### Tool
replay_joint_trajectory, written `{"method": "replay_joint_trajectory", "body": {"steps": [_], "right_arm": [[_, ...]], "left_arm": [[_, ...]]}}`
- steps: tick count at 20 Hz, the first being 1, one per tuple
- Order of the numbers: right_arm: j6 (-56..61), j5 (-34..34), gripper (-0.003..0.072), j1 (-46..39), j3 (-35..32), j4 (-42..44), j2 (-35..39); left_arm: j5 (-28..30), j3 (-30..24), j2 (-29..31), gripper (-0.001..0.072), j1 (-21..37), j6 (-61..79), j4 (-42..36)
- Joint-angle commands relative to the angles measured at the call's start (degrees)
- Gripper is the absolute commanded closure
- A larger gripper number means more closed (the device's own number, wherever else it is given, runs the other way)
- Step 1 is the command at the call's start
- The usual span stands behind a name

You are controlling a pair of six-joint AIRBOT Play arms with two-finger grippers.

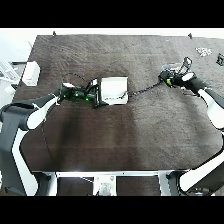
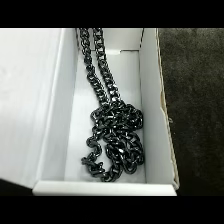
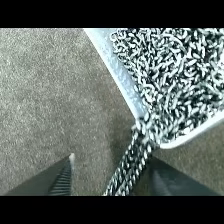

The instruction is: Fold the box and place the chain.

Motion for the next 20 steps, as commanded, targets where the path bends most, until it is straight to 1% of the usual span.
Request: {"method": "replay_joint_trajectory", "body": {"steps": [1,2,3,4,7,10,13,20], "right_arm": [[-0.17,-0.09,0.0283,0.07,1.16,0.35,-1.42],[-0.17,-0.09,0.0408,0.13,1.18,0.61,-2.03],[-0.15,-0.09,0.0572,0.13,1.2,0.66,-2.8],[-0.15,-0.15,0.0671,0.13,1.18,0.74,-3.48],[-0.15,-1.53,0.0671,0.13,1.2,0.74,-3.93],[0.0,-1.51,0.0672,0.52,1.36,0.74,-0.83],[-0.52,-1.36,0.0672,2.12,1.36,0.39,6.14],[-7.82,1.03,0.0672,9.42,1.36,0.04,25.05]], "left_arm": [[-0.02,0.04,0.04,0.0186,-0.04,-0.02,-0.11],[-0.02,0.04,0.04,0.0186,-0.04,-0.02,-0.17],[-0.02,0.04,0.04,0.0186,-0.04,-0.02,-0.17],[-0.02,0.04,0.04,0.0186,-0.04,0.0,-0.17],[-0.02,0.04,0.04,0.0186,-0.04,0.0,-0.17],[-0.02,0.04,0.02,0.0186,-0.04,-0.02,-0.17],[-0.02,0.04,0.04,0.0186,-0.04,0.0,-0.17],[-0.02,0.04,0.04,0.0186,-0.04,0.0,-0.17]]}}
